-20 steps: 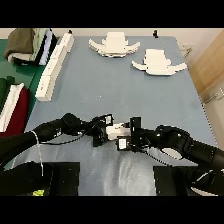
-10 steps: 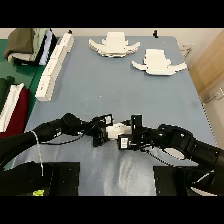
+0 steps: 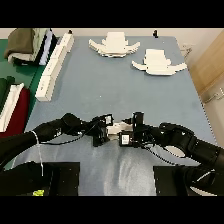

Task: Fold the box.

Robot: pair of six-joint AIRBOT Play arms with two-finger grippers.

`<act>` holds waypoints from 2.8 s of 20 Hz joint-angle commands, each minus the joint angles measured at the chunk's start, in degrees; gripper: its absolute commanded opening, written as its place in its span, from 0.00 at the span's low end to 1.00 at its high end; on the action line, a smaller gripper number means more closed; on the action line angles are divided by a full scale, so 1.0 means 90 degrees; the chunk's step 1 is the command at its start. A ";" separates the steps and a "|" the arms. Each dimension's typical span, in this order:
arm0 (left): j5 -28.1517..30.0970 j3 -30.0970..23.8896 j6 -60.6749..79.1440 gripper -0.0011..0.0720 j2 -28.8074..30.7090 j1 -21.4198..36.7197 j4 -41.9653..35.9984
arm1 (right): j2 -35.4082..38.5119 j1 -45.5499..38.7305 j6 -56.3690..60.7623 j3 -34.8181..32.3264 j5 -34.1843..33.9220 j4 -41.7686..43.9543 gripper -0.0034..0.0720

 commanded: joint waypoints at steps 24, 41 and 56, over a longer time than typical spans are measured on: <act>-0.0002 -0.0005 0.0002 0.64 0.0002 0.0000 0.0002 | -0.0097 0.0180 -0.0002 0.0002 0.0542 0.0777 0.46; -0.0002 -0.0005 0.0002 0.64 0.0002 0.0000 0.0002 | 0.0981 0.0168 0.3548 0.0000 0.0750 0.1163 0.05; -0.0002 -0.0005 0.0002 0.64 0.0002 0.0000 0.0002 | 0.0561 0.0046 0.7174 -0.1037 -0.1195 0.1202 0.05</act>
